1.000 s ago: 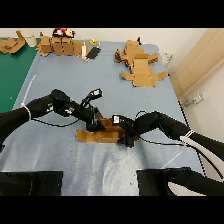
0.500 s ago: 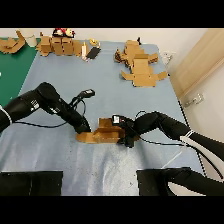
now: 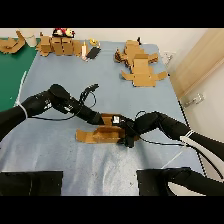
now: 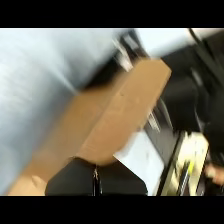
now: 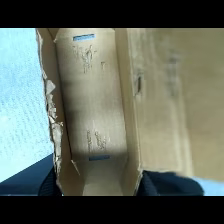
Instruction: Fold the box.
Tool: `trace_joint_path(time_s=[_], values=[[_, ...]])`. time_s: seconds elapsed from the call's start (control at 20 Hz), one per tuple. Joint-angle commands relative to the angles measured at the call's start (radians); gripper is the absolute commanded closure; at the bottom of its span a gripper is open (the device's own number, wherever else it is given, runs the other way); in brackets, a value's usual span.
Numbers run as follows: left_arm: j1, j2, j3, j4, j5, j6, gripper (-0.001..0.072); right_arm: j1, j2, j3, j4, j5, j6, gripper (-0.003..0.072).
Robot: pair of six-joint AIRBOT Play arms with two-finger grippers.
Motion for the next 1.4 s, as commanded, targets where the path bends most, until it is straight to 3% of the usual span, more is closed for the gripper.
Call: trace_joint_path(time_s=[0.0, 0.3, 0.7, 0.8, 0.95, 1.2, 1.35], values=[[0.012, -0.081, 0.036, -0.035, 0.08, -0.043, 0.07, 0.001, -0.001, 0.0, -0.002, 0.002, 0.0, 0.0177], [0.003, -0.16, 0.036, 0.127, 0.072, -0.155, 0.07, 0.001, -0.001, 0.0, -0.002, 0.001, 0.0, 0.0176], [0.019, -0.142, 0.041, 0.093, 0.055, -0.041, 0.0701, 0.001, -0.001, 0.0, -0.002, 0.002, 0.0, 0.0177], [0.05, -0.09, 0.042, 0.1, 0.05, 0.079, 0.0701, 0.001, -0.001, 0.0, -0.002, 0.001, 0.0, 0.0177], [0.083, 0.028, 0.026, 0.266, 0.04, 0.247, 0.0703, 0.001, -0.001, 0.0, -0.002, 0.002, 0.0, 0.0177], [0.086, 0.287, -0.209, 0.294, 0.139, 0.565, 0.0701, 0.001, -0.001, 0.0, -0.003, 0.0, 0.0, 0.0177], [0.054, 0.343, -0.308, 0.286, 0.136, 0.825, 0.0696, 0.001, -0.001, 0.0, -0.003, 0.001, 0.0, 0.0177]])
